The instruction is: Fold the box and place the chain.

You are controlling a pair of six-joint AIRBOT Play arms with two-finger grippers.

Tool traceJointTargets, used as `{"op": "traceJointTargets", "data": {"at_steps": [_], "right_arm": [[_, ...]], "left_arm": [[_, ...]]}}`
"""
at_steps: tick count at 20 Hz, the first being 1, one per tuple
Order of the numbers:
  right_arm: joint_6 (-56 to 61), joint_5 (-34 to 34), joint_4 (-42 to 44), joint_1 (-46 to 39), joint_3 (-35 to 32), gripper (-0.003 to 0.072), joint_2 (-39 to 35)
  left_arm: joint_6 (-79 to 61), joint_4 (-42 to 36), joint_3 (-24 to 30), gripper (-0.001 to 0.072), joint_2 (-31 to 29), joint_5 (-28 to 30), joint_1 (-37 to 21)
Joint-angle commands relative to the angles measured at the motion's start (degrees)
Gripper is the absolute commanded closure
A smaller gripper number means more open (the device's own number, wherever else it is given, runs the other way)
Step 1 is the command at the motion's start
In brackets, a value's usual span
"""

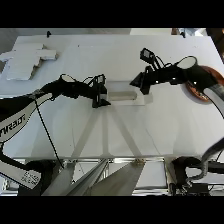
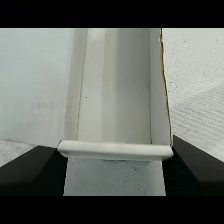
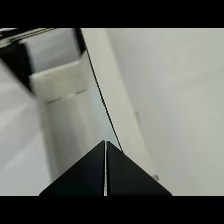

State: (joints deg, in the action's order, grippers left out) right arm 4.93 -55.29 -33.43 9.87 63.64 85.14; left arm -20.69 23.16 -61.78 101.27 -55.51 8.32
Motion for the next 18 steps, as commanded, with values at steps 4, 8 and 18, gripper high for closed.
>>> {"op": "traceJointTargets", "data": {"at_steps": [4,8,18], "right_arm": [[4.66,17.68,5.40,3.58,0.07,0.0678,11.10],[5.38,17.35,5.27,3.58,0.07,0.0678,12.31],[5.09,12.59,-3.28,-1.44,0.04,0.0678,-3.82]], "left_arm": [[-0.02,0.02,-0.02,0.0209,0.02,0.02,0.00],[-0.02,0.02,-0.02,0.0209,0.02,0.02,0.00],[-0.02,0.02,-0.02,0.0209,0.02,0.02,-0.02]]}}
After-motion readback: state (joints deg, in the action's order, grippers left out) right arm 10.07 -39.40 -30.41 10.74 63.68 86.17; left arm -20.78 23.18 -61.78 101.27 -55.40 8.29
